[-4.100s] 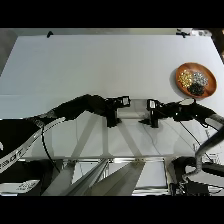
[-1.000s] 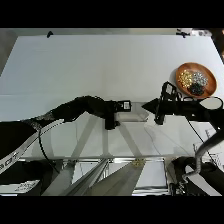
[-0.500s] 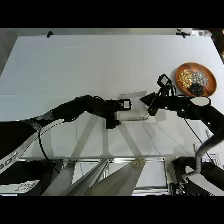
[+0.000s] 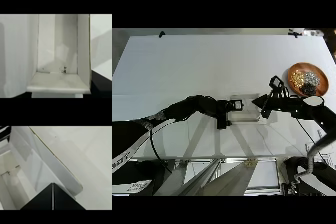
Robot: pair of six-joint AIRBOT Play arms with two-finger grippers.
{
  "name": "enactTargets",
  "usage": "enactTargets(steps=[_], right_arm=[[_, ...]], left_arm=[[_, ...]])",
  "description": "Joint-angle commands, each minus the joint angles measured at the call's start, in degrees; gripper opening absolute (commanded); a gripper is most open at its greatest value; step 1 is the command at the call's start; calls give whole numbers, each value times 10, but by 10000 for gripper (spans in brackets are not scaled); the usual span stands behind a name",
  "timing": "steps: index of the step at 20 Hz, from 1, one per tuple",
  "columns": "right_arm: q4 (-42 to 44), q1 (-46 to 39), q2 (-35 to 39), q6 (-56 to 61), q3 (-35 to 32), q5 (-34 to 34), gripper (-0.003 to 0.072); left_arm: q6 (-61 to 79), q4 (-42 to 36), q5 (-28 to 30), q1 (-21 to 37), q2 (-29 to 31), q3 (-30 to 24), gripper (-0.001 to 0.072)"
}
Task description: Fold the box and place the chain.
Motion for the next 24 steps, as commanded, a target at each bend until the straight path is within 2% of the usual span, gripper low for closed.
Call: enactTargets(steps=[1, 3, 5, 9, 16, 19, 24], right_arm=[[-11, 1, 22, 0, 0, 69, 13], [-7, 1, 33, 1, 0, 121, 13], [9, 1, 35, 7, 0, 138, 13], [51, 1, 30, 7, 0, 39, 12], [54, 1, -52, 65, 0, -104, 12], [52, 1, -78, 76, 0, -100, 12], [48, 1, -78, 75, 0, -50, 13]], left_arm=[[-13, 8, -4, 5, 0, 0, 316], [-15, 9, -7, 5, 0, 0, 316], [-15, 9, -10, 4, 0, 0, 316], [-15, 9, -9, 4, 0, 0, 316], [-15, 8, -5, 4, 0, 0, 316], [-15, 8, -5, 3, 0, 0, 316], [-15, 8, -5, 3, 0, 0, 316]])
